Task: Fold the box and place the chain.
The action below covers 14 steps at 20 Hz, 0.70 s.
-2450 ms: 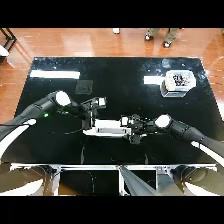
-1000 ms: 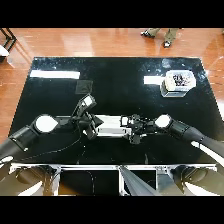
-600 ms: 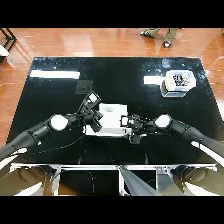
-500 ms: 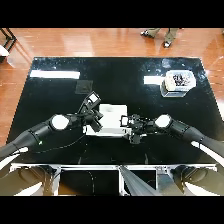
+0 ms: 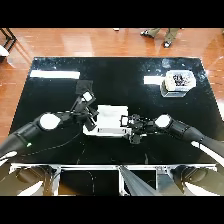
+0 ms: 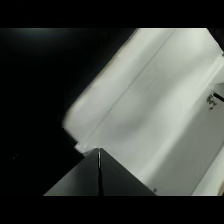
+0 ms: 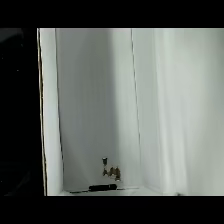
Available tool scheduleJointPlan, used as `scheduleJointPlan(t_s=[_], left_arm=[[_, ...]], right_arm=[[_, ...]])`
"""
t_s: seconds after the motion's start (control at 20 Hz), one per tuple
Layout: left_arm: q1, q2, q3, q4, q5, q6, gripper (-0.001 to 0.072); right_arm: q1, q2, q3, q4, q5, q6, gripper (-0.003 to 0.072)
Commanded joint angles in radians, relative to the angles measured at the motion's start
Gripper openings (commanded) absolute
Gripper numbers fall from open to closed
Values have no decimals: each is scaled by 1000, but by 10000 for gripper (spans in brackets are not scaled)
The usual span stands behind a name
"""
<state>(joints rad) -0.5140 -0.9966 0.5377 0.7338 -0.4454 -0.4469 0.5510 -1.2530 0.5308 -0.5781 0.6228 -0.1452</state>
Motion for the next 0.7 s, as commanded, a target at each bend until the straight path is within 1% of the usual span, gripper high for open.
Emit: scheduleJointPlan(t_s=[0.0,0.15,0.25,0.35,0.4,0.45,0.5,0.55,0.65], left_arm=[[105,117,1,76,-196,-2,20],[229,192,1,127,-329,-2,19],[321,201,1,114,-464,-2,19],[372,200,1,119,-597,-2,19],[378,200,1,127,-628,5,56],[375,200,0,126,-623,27,354],[361,199,0,118,-595,51,639],[341,198,1,119,-568,93,642],[293,188,0,122,-554,301,635]], right_arm=[[0,0,0,0,1,0,307],[0,0,0,0,0,0,307],[0,0,0,0,1,0,307],[0,0,0,0,1,0,307],[0,0,0,0,1,0,307],[0,0,0,0,1,0,307],[0,0,0,0,1,0,307],[0,0,0,0,1,0,307],[0,0,0,0,1,0,307]])
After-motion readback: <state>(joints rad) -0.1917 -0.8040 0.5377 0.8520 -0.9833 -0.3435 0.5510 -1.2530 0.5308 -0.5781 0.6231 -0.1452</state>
